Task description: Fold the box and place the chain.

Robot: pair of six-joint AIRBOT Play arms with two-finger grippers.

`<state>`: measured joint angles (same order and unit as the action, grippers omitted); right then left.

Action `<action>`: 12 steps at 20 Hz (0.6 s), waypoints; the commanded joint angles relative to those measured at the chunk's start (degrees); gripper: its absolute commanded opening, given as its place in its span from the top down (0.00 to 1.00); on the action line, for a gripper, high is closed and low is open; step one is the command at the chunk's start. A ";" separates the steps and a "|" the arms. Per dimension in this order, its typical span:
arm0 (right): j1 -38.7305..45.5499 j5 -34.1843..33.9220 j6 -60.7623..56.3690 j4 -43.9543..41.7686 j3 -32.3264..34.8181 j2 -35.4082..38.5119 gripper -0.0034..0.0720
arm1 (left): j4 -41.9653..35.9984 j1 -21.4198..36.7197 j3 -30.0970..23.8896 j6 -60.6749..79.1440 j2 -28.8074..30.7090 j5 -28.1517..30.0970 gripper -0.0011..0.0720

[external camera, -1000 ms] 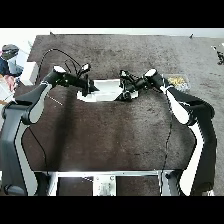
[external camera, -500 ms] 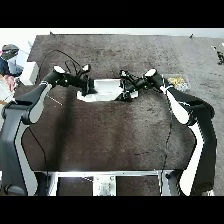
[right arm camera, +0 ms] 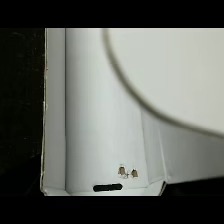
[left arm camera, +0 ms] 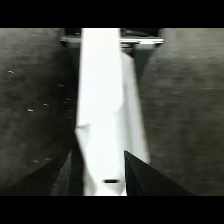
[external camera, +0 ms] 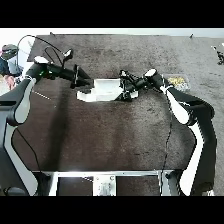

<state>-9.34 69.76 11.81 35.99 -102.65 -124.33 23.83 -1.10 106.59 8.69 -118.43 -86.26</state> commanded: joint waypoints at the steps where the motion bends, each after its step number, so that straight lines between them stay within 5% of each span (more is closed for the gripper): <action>1: 0.02 0.09 0.00 0.00 -0.02 -0.02 0.36 | -1.38 1.07 -0.20 -5.84 1.57 -5.68 0.52; 3: 0.02 0.09 -0.02 0.00 -0.02 -0.02 0.36 | 0.85 -0.74 -0.57 -5.49 1.07 -4.96 0.97; 12: 0.02 0.11 0.00 0.00 -0.02 -0.02 0.36 | 1.44 -9.20 -0.66 -5.81 -0.74 13.20 0.97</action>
<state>-9.34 69.80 11.81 35.99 -102.65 -124.33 25.80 -8.51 105.93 2.98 -118.87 -79.90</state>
